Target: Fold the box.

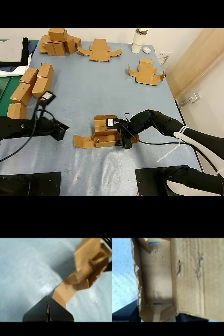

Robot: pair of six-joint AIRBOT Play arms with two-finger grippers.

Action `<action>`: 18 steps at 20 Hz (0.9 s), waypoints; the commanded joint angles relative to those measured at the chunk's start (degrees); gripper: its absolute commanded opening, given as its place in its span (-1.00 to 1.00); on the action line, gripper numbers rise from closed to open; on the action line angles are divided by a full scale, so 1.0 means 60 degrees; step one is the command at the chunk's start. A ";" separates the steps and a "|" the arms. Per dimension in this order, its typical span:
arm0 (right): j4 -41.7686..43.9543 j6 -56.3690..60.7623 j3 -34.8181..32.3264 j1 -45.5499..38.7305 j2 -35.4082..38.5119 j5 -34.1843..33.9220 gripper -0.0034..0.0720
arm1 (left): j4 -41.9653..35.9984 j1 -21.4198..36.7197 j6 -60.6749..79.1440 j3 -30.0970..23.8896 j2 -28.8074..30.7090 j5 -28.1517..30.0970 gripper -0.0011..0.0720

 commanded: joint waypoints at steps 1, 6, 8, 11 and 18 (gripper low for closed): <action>0.0004 0.0000 0.0000 0.0000 0.0000 0.0000 0.34 | 0.0761 0.0634 -0.3096 -0.0251 0.0124 -0.1494 -0.94; 0.0004 0.0000 0.0000 0.0000 0.0000 0.0000 0.34 | -0.0226 -0.0386 -0.3741 -0.0703 -0.1151 -0.0892 -0.95; 0.0004 0.0000 0.0000 0.0000 0.0000 0.0000 0.34 | -0.0605 -0.0980 -0.4029 -0.0721 -0.1672 -0.0160 -0.95; 0.0004 0.0000 0.0000 0.0000 0.0000 0.0000 0.34 | -0.1413 -0.1694 -0.3920 -0.0721 -0.2430 0.0703 -0.95; 0.0004 -0.0004 0.0000 0.0000 0.0000 0.0000 0.34 | -0.2087 -0.2364 -0.3894 -0.0750 -0.3297 0.1610 -0.95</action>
